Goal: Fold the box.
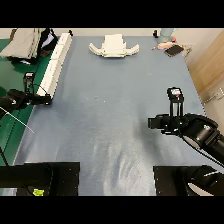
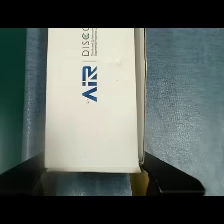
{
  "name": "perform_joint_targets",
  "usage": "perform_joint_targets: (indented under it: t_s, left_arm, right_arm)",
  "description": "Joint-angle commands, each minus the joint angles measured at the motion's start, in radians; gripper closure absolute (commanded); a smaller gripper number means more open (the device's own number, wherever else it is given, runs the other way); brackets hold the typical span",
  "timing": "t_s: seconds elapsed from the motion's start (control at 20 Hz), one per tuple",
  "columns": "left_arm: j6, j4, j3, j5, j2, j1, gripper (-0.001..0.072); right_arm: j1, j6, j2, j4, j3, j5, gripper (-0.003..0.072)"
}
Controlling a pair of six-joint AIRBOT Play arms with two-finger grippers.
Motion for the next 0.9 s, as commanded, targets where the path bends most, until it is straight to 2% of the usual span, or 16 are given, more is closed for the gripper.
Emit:
perform_joint_targets:
  t_s: [0.0,0.25,0.85]
  left_arm:
    - [0.0,0.0,0.005,0.059,-0.02,-0.01,0.0188]
    - [0.0,0.001,0.004,0.085,-0.039,-0.052,0.0188]
    - [0.0,0.0,0.004,0.089,-0.039,-0.055,0.0188]
  right_arm:
    - [0.0,0.001,-0.001,0.0,0.001,0.0,0.0684]
    - [0.0,0.001,-0.001,0.0,0.001,0.0,0.0684]
    - [0.0,0.0,-0.001,0.001,0.001,0.0,0.0684]
